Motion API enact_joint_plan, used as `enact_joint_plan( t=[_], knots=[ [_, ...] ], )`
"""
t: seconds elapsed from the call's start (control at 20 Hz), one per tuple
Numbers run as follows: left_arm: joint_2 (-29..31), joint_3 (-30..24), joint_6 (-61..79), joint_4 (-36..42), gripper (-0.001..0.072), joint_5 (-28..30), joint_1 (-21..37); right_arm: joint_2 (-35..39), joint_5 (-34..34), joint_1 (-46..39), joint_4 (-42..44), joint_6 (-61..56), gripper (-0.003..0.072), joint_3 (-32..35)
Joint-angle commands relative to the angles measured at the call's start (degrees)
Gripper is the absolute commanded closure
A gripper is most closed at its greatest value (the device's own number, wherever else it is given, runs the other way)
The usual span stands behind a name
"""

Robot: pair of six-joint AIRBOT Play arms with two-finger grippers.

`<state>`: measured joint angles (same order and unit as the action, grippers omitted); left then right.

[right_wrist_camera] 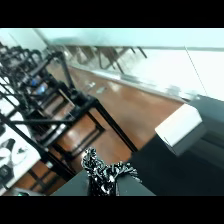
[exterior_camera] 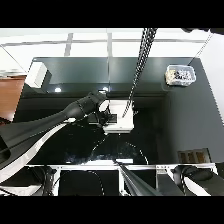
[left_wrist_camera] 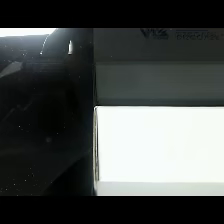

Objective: Fold the box and place the chain.

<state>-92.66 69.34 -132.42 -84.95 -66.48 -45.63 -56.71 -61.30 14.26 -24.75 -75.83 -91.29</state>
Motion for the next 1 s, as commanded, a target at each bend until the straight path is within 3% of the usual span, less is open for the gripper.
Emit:
enact_joint_plan(
  t=[0.0,0.35,0.7,0.95],
  knots=[
    [0.0,0.0,0.0,0.0,0.0679,0.0,0.0,0.0,-4.0,0.1,-4.2,-0.9,0.0668,1.9],
    [0.0,0.0,0.0,0.0,0.0679,0.0,0.0,0.0,-9.2,1.2,-14.7,-4.1,0.0668,13.0],
    [0.0,0.0,0.0,0.0,0.0679,0.0,0.0,-0.4,5.4,8.7,-14.7,-4.5,0.0668,31.5],
    [0.0,0.0,0.0,0.0,0.0679,0.0,0.0,-1.4,8.2,8.9,-19.8,-5.7,0.0667,38.8]
  ],
)
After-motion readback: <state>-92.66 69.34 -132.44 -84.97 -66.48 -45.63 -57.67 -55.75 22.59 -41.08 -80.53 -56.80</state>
